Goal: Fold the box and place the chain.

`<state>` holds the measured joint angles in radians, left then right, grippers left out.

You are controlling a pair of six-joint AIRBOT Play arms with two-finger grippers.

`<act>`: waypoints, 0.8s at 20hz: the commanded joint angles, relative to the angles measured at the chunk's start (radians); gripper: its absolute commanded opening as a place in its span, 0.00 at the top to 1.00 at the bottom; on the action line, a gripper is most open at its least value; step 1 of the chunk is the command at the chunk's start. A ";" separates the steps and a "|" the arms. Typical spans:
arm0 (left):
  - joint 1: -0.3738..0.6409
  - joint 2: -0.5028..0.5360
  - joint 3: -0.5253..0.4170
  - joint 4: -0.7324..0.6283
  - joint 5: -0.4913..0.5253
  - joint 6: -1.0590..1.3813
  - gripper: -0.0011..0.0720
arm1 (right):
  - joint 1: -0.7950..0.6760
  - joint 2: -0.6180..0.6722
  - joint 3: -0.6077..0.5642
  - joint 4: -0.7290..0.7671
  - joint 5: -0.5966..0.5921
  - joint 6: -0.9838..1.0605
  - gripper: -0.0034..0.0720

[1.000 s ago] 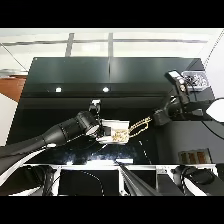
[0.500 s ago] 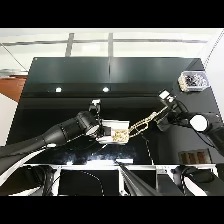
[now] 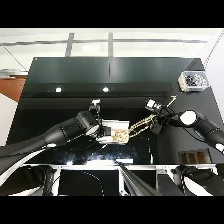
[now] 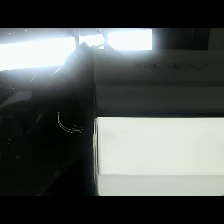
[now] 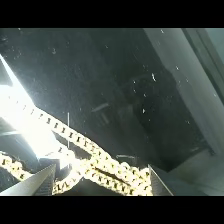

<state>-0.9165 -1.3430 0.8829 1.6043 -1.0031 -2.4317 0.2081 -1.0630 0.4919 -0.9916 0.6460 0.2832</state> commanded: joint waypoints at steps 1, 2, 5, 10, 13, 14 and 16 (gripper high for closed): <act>0.001 0.000 0.000 0.000 0.000 0.000 0.95 | 0.000 -0.027 0.000 0.058 -0.008 -0.072 0.01; 0.001 0.000 0.000 0.000 0.000 0.000 0.95 | 0.000 -0.032 0.000 0.057 -0.009 -0.072 0.01; 0.001 0.000 0.000 0.000 0.000 0.000 0.95 | 0.000 -0.041 0.000 0.058 -0.032 -0.072 0.01; 0.001 0.000 0.000 0.000 0.000 0.000 0.95 | 0.000 -0.072 0.000 0.057 -0.034 -0.071 0.01; 0.001 0.000 0.000 0.000 0.000 0.000 0.95 | 0.000 -0.072 0.000 0.057 -0.033 -0.065 0.02; 0.001 0.000 0.000 0.000 0.000 0.000 0.95 | 0.000 -0.072 0.000 0.057 -0.032 -0.058 0.10; 0.001 0.000 0.000 0.000 0.000 0.000 0.95 | 0.000 -0.072 0.000 0.057 -0.021 -0.039 0.59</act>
